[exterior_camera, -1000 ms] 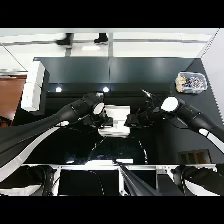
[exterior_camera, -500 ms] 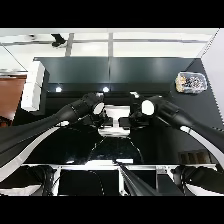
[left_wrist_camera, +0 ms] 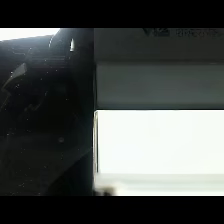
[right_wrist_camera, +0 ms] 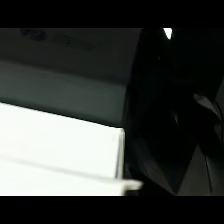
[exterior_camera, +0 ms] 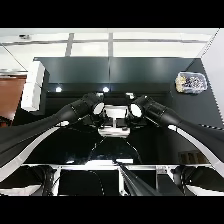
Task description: Fold the box and place the chain.
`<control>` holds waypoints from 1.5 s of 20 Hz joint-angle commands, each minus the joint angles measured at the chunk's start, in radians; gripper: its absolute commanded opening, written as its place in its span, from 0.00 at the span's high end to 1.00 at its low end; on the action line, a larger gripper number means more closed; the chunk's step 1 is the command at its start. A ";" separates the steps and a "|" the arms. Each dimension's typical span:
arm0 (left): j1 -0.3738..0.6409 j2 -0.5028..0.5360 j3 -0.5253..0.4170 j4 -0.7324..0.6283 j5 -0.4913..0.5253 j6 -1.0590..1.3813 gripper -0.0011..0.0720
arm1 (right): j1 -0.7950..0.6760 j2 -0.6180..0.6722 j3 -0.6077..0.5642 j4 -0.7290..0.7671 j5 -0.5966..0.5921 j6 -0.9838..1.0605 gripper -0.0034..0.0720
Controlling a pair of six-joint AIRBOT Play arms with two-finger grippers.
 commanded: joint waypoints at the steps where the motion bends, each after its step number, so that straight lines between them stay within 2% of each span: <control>1: 0.000 -0.001 0.001 0.000 0.000 0.000 0.95 | 0.009 -0.021 0.015 -0.010 0.041 0.053 0.55; 4: 0.000 -0.001 0.001 0.000 0.000 0.000 0.95 | 0.013 -0.040 0.015 -0.011 0.042 0.067 0.55; 6: 0.000 -0.001 0.001 0.000 0.000 0.000 0.95 | 0.013 -0.043 0.015 -0.010 0.038 0.066 0.78; 8: 0.000 -0.001 0.001 0.000 -0.001 0.000 0.95 | 0.013 -0.043 0.015 -0.007 0.028 0.066 0.94; 13: 0.000 -0.001 0.001 0.001 0.000 0.000 0.95 | 0.013 -0.043 0.015 -0.003 0.031 0.066 0.94; 14: 0.000 -0.001 0.001 0.001 0.000 0.000 0.95 | 0.013 -0.042 0.015 -0.003 0.034 0.067 0.89; 15: 0.000 -0.001 0.001 0.001 0.000 0.000 0.95 | 0.013 -0.042 0.015 -0.003 0.034 0.068 0.70; 16: 0.000 -0.001 0.001 0.001 0.000 0.000 0.95 | 0.013 -0.041 0.016 -0.003 0.035 0.069 0.67; 17: 0.000 -0.001 0.001 0.000 0.000 0.000 0.95 | 0.013 -0.040 0.016 -0.003 0.034 0.069 0.68; 18: 0.000 -0.001 0.001 0.001 0.000 0.000 0.95 | 0.013 -0.041 0.016 -0.003 0.034 0.069 0.73; 19: 0.000 -0.001 0.001 0.000 0.000 0.000 0.95 | 0.013 -0.041 0.016 -0.003 0.034 0.069 0.90; 20: 0.000 -0.001 0.001 0.001 0.000 0.000 0.95 | 0.013 -0.041 0.016 -0.003 0.032 0.069 0.94; 23: 0.000 -0.001 0.001 0.001 0.000 0.000 0.95 | 0.013 -0.040 0.016 -0.004 0.032 0.069 0.94; 24: 0.000 -0.001 0.001 0.001 0.000 0.000 0.95 | 0.013 -0.040 0.016 -0.004 0.029 0.069 0.94; 25: 0.000 -0.001 0.001 0.001 0.000 0.000 0.95 | 0.013 -0.038 0.016 -0.005 0.025 0.069 0.86; 27: 0.000 -0.001 0.001 0.001 0.000 0.000 0.95 | 0.013 -0.035 0.017 -0.007 0.027 0.067 0.58; 28: 0.000 -0.001 0.001 0.001 0.000 0.000 0.95 | 0.013 -0.033 0.017 -0.007 0.031 0.064 0.50; 30: 0.000 -0.001 0.001 0.001 0.000 0.000 0.95 | 0.013 -0.019 0.017 -0.007 0.033 0.051 0.50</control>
